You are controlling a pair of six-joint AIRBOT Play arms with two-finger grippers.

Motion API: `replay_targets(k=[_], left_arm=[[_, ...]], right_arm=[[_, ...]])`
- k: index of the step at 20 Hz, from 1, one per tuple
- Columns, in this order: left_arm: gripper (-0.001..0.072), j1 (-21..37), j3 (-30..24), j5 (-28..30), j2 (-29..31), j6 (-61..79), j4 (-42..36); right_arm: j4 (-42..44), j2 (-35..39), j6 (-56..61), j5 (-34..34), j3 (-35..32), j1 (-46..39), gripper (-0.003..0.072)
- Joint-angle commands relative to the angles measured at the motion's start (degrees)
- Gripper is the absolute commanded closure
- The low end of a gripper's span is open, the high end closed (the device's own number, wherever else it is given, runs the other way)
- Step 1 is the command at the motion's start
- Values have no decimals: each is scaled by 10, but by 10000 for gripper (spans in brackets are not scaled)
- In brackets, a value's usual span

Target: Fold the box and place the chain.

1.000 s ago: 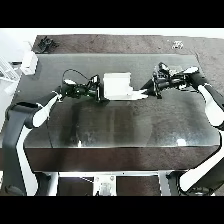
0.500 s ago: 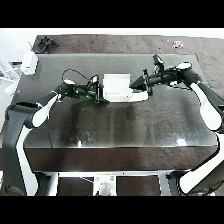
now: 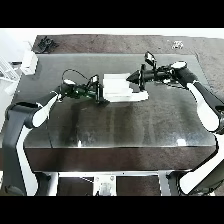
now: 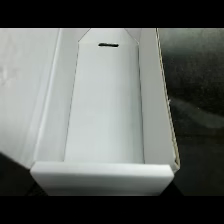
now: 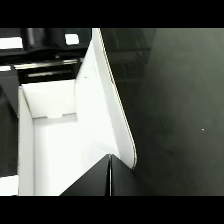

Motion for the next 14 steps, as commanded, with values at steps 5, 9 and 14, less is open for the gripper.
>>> replay_targets(k=[5, 9, 14], left_arm=[[232, 0, 0, 0, 0, 0, -2], [232, 0, 0, 0, 0, 0, -2], [232, 0, 0, 0, 0, 0, -2]], right_arm=[[-46, -28, 47, -28, 60, 1, 678], [-56, -62, 59, -24, 75, 3, 678], [-68, -88, 73, -11, 75, 15, 678]])
